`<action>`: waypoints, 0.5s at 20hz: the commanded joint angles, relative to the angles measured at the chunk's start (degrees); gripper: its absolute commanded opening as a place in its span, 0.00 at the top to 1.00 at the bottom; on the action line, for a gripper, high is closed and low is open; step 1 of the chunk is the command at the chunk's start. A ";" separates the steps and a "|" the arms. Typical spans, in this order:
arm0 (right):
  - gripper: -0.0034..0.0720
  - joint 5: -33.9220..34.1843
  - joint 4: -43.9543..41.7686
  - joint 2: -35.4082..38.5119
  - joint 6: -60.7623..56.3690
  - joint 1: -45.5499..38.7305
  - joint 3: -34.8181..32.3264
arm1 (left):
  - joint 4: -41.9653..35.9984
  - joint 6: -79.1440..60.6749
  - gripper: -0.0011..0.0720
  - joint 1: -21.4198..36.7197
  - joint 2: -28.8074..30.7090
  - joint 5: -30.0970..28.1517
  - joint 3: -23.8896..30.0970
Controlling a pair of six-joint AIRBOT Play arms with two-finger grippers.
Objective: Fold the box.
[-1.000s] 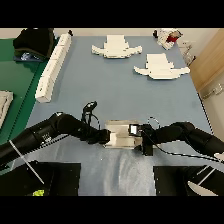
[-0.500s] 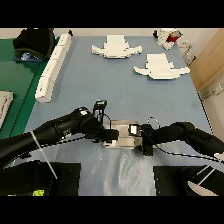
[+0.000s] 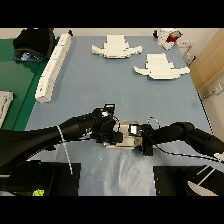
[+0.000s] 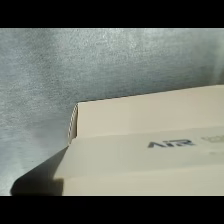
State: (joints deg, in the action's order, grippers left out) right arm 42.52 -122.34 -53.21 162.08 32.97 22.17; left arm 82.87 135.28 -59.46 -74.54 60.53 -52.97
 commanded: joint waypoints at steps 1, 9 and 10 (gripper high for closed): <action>0.28 -0.02 0.00 -0.04 -0.02 0.00 0.00 | 1.75 2.01 0.51 -0.20 -1.75 0.52 -1.36; 0.28 -0.02 0.00 -0.02 -0.02 0.00 0.00 | 2.64 2.58 0.97 -0.22 -1.99 0.74 -2.03; 0.28 -0.02 0.02 -0.02 -0.02 0.00 0.02 | 2.32 2.58 0.97 -0.22 -1.99 0.74 -2.03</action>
State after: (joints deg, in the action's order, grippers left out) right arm 42.61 -122.26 -53.21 161.99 32.93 22.15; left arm 85.76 137.78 -59.64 -76.44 61.39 -54.87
